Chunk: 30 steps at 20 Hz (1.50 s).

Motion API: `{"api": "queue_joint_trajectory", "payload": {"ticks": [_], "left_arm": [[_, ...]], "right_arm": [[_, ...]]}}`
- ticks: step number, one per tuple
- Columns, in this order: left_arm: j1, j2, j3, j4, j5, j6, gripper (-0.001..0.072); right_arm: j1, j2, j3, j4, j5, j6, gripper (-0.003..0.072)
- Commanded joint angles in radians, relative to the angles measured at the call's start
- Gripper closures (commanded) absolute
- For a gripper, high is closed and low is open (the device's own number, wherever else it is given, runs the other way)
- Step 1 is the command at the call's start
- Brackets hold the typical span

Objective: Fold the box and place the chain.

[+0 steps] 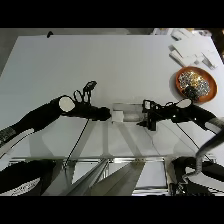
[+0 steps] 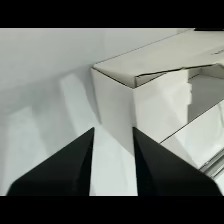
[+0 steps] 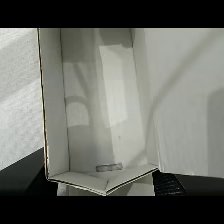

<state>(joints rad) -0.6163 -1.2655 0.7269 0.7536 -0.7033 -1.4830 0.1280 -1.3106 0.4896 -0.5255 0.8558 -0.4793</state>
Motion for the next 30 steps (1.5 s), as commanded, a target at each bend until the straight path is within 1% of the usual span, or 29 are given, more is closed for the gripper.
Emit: {"api": "queue_joint_trajectory", "payload": {"ticks": [1,8,10,12,14,18,22,26,27,30], "left_arm": [[-0.018,0.003,0.016,-0.016,0.029,-0.01,0.0406],[-0.057,-0.02,0.026,0.005,0.045,-0.039,0.0402],[-0.076,-0.035,0.047,0.06,0.043,-0.089,0.0367],[-0.1,-0.056,0.091,0.152,0.029,-0.209,0.0367],[-0.136,-0.088,0.15,0.234,0.001,-0.301,0.0367],[-0.186,-0.147,0.24,0.316,-0.057,-0.387,0.0367],[-0.209,-0.161,0.267,0.461,-0.127,-0.537,0.0367],[-0.208,-0.161,0.289,0.547,-0.22,-0.645,0.0367],[-0.208,-0.161,0.298,0.557,-0.233,-0.658,0.0367],[-0.221,-0.165,0.34,0.6,-0.226,-0.711,0.0367]], "right_arm": [[0.0,0.001,0.001,0.0,0.0,0.0,0.0388],[0.0,0.001,0.001,0.0,0.0,0.0,0.0388],[0.0,0.001,0.001,0.0,0.0,0.0,0.0388],[0.0,0.001,0.001,0.0,0.0,0.0,0.0388],[0.0,0.001,0.001,0.0,0.0,0.0,0.0388],[0.0,0.001,0.001,0.0,0.0,0.0,0.0388],[0.0,0.001,0.001,0.0,0.0,0.0,0.0388],[0.0,0.001,0.001,0.0,0.0,0.0,0.0388],[0.0,0.001,0.001,0.0,0.0,0.0,0.0388],[0.0,0.001,0.001,0.0,0.0,0.0,0.0388]]}}
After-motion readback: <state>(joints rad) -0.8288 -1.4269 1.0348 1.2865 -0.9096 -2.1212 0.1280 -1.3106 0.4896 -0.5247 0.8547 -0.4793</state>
